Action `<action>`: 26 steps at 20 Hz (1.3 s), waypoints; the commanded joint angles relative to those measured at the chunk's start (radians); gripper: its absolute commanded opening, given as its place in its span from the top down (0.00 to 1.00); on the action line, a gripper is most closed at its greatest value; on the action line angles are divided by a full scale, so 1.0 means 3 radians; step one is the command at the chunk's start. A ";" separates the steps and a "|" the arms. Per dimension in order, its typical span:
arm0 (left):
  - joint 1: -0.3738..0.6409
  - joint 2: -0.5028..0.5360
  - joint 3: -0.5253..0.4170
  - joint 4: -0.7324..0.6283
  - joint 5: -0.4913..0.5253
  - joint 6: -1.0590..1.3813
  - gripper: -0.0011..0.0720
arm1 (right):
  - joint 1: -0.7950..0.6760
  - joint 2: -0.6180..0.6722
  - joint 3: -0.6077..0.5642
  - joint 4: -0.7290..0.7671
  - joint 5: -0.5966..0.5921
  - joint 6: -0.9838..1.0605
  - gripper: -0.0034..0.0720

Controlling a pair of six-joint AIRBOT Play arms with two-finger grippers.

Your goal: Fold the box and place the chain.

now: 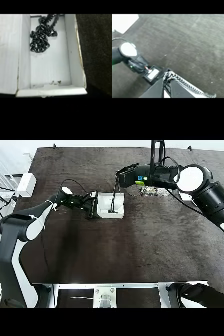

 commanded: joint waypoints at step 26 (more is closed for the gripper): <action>0.0001 0.0003 0.0000 -0.0006 0.0000 0.0001 0.34 | 0.0420 0.0094 -0.0006 -0.1603 -0.0022 0.1049 0.95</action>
